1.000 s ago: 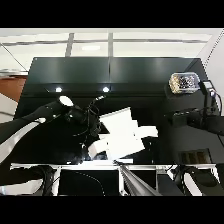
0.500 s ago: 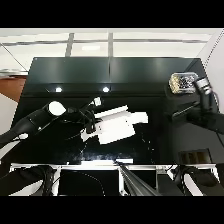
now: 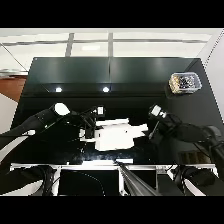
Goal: Fold the box and place the chain.
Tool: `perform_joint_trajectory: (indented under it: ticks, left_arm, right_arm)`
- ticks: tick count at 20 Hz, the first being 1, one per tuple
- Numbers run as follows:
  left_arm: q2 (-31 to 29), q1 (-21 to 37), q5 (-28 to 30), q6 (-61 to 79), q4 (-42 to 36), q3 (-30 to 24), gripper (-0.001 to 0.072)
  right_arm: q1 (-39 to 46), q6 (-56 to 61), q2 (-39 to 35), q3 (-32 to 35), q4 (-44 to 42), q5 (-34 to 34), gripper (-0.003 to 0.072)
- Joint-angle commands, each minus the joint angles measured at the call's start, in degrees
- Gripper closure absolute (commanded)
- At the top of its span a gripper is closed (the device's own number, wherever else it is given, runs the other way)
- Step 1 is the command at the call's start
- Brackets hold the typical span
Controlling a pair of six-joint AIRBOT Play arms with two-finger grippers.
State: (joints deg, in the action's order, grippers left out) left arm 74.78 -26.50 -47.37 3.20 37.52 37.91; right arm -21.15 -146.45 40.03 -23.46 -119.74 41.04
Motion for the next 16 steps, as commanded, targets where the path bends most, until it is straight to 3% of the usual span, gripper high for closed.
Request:
perform_joint_trajectory:
  ticks: [1,8,16]
  left_arm:
    - [0.7,0.2,0.7,2.6,0.1,0.4,0.0674]
    - [0.8,0.2,2.2,2.6,1.0,0.4,0.0674]
    - [0.9,0.2,2.2,2.6,1.0,0.4,0.0674]
  right_arm:
    - [-5.9,-6.0,4.6,0.9,-0.1,-3.7,-0.0004]
    - [-11.8,-19.0,11.5,0.9,-0.1,-5.1,-0.0004]
    - [-16.7,-21.4,13.8,0.8,-5.3,-6.0,-0.0004]
